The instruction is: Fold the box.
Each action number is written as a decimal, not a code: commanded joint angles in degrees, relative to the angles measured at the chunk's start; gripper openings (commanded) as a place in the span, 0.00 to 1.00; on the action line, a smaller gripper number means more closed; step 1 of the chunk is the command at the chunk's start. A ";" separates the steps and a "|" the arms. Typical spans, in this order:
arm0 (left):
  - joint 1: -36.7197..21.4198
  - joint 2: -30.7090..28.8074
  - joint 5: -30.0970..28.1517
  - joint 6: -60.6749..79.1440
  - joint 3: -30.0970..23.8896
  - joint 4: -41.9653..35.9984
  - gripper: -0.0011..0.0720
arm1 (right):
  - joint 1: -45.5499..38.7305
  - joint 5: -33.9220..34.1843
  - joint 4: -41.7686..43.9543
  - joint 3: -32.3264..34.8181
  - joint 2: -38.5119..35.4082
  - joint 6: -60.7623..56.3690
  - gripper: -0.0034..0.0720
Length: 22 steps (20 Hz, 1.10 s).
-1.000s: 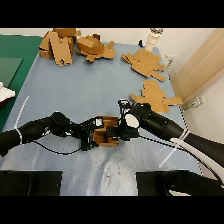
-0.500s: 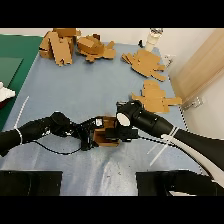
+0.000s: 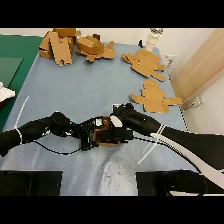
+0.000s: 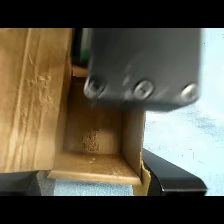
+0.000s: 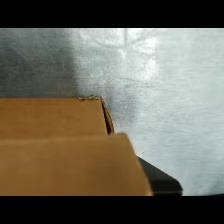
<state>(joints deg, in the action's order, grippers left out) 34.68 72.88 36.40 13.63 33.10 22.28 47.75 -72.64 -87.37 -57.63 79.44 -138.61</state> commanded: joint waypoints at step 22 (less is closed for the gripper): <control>-0.02 -0.02 0.02 0.00 0.04 0.02 0.88 | 0.07 -1.07 -2.49 -0.04 -6.71 -1.33 0.56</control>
<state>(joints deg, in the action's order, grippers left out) 34.72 72.88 36.45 13.61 33.10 22.24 47.86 -71.99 -89.43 -57.63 75.75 -138.67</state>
